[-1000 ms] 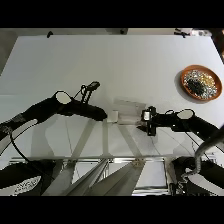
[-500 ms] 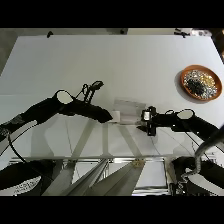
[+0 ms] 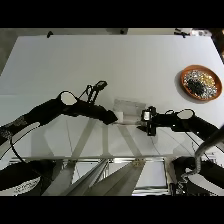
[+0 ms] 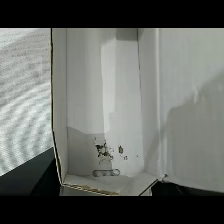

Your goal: Fold the box and place the chain.

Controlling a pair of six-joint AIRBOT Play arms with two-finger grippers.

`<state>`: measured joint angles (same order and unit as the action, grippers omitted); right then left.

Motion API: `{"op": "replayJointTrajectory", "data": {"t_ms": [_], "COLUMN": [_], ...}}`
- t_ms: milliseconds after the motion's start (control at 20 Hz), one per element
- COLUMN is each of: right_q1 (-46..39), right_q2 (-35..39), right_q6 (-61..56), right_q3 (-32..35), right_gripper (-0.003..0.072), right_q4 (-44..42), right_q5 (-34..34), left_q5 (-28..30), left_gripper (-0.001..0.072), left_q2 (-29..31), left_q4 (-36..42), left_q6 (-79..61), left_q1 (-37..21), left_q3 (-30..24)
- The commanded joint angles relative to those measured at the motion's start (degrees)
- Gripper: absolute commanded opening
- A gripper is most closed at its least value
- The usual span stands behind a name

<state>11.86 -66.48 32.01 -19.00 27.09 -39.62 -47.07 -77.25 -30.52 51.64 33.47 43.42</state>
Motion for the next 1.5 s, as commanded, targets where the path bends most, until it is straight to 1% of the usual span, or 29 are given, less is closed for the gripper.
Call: {"op": "replayJointTrajectory", "data": {"t_ms": [0, 200, 350, 550, 700, 850, 1100, 1200, 1300, 1350, 1400, 1450], "right_q1": [0.04, 0.04, 0.04, 0.04, 0.04, 0.04, 0.04, 0.04, 0.04, 0.04, 0.04, 0.04], "right_q2": [0.04, 0.04, 0.04, 0.04, 0.04, 0.04, 0.04, 0.04, 0.04, 0.04, 0.04, 0.04], "right_q6": [-0.02, -0.02, -0.02, -0.02, -0.02, -0.02, -0.02, -0.02, -0.02, -0.02, -0.02, -0.02], "right_q3": [0.02, 0.02, 0.02, 0.02, 0.02, 0.02, 0.02, 0.02, 0.02, 0.02, 0.02, 0.02], "right_gripper": [0.0341, 0.0341, 0.0341, 0.0341, 0.0341, 0.0341, 0.0341, 0.0341, 0.0341, 0.0341, 0.0341, 0.0341], "right_q4": [0.00, 0.00, -0.02, -0.02, -0.02, -0.02, -0.02, -0.02, 0.00, -0.02, 0.00, -0.02], "right_q5": [0.00, 0.00, 0.00, -0.02, 0.00, 0.00, 0.00, 0.00, 0.00, 0.00, 0.00, -0.02], "left_q5": [2.73, 2.69, 1.62, 1.60, 1.57, 1.36, -0.37, -0.15, -0.33, -0.90, -1.55, -2.19], "left_gripper": [0.0573, 0.0573, 0.0573, 0.0573, 0.0573, 0.0572, 0.0571, 0.0569, 0.0560, 0.0534, 0.0457, 0.0437], "left_q2": [-0.11, -0.39, -1.29, -4.20, -6.69, -7.91, -9.55, -10.01, -10.08, -10.08, -10.08, -10.08], "left_q4": [-3.10, -16.72, -23.34, -25.14, -28.79, -30.40, -34.62, -35.50, -37.18, -38.18, -39.21, -40.19], "left_q6": [4.28, 18.38, 25.40, 29.05, 33.68, 36.44, 42.53, 45.09, 50.01, 53.05, 55.17, 56.30], "left_q1": [1.77, 3.19, 4.59, 7.72, 10.05, 11.21, 12.13, 12.70, 12.81, 12.81, 12.83, 12.98], "left_q3": [0.87, 5.20, 7.61, 9.99, 13.05, 15.21, 15.47, 15.47, 15.47, 15.47, 15.47, 15.47]}}
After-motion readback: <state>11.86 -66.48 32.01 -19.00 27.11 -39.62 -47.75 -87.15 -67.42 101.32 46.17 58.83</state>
